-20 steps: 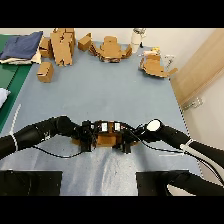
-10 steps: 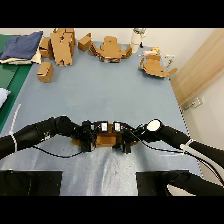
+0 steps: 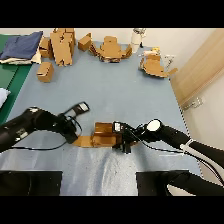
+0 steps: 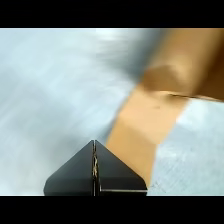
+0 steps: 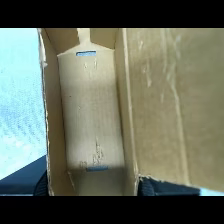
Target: Fold the box.
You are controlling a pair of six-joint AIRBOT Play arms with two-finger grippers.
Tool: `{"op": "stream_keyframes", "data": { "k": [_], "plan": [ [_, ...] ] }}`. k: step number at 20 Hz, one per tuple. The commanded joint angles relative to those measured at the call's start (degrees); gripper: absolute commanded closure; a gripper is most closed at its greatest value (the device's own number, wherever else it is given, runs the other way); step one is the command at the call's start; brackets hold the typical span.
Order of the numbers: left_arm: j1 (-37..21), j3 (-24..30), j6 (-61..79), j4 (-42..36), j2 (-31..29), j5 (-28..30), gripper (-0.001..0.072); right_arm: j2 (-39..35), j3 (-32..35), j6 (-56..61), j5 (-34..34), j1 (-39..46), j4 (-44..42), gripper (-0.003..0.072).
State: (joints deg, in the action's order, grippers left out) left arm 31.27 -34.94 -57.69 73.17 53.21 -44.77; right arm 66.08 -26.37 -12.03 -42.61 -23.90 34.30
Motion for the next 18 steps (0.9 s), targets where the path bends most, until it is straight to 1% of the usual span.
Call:
{"op": "stream_keyframes", "data": {
  "k": [1,2,4,6,8,9,13,14,18],
  "plan": [
    [-5.70,0.11,-22.01,7.76,-5.64,-3.26,0.0697,0.04,0.02,0.00,0.00,-0.04,0.02,0.0182],
    [-7.02,0.44,-26.45,8.76,-5.68,-4.46,0.0697,0.04,0.02,-0.02,0.02,-0.04,0.02,0.0182],
    [-8.26,2.05,-30.93,6.97,-4.48,-7.54,0.0697,0.04,0.02,-0.02,0.04,-0.04,0.02,0.0182],
    [-7.54,3.85,-30.60,-0.66,-2.60,-8.13,0.0697,0.04,0.02,-0.02,0.26,-0.04,0.00,0.0182],
    [-5.42,5.66,-30.03,-8.02,-0.96,-6.23,0.0697,0.02,0.02,-0.02,0.52,-0.04,0.00,0.0182],
    [-3.91,6.38,-29.90,-10.19,-0.24,-4.68,0.0697,0.04,0.02,-0.02,0.63,-0.04,0.00,0.0182],
    [2.45,7.28,-29.94,-15.17,2.14,4.94,0.0697,0.04,0.04,-0.02,0.61,-0.04,0.00,0.0182],
    [3.56,7.28,-29.94,-16.31,2.54,6.43,0.0697,0.02,0.02,-0.02,0.61,-0.04,0.00,0.0182],
    [6.75,7.28,-30.23,-16.74,2.86,6.91,0.0697,0.04,0.04,-0.02,0.63,-0.04,-0.02,0.0182]
  ]
}}
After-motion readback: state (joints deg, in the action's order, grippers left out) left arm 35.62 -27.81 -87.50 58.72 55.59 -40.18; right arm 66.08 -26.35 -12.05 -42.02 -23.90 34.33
